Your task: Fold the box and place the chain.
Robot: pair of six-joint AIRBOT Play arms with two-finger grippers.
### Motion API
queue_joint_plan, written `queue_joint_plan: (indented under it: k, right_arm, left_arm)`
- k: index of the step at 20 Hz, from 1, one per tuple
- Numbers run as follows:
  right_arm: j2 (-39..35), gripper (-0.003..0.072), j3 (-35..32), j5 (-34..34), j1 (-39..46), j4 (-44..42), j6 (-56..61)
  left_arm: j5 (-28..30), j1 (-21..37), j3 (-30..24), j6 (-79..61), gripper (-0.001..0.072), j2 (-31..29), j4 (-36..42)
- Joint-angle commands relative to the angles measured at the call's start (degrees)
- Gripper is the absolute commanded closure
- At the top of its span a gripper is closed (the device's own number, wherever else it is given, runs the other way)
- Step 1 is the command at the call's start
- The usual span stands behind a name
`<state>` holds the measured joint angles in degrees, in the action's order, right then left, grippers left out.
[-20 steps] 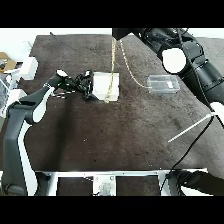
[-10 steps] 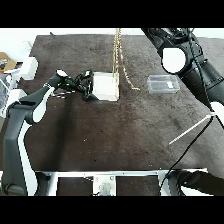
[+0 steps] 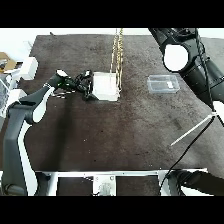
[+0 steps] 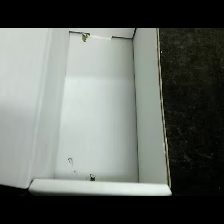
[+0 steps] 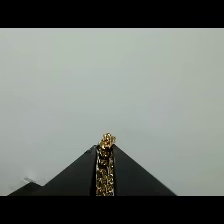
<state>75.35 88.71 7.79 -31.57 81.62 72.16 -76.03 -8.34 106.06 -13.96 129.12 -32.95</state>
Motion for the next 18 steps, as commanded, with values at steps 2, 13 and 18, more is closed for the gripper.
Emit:
queue_joint_plan:
  k: [2,13,18]
  right_arm:
    - [0.02,0.0687,0.33,3.82,-0.04,-0.04,0.09]
    - [0.55,0.0687,2.51,-3.23,-0.61,0.09,0.90]
    - [1.20,0.0687,2.47,-11.65,3.19,2.32,1.18]
  left_arm:
    - [0.04,-0.02,0.00,-0.02,0.0299,0.00,0.00]
    - [0.07,-0.02,0.00,0.00,0.0298,0.00,-0.02]
    - [0.02,0.00,0.00,-0.02,0.0298,0.00,-0.02]
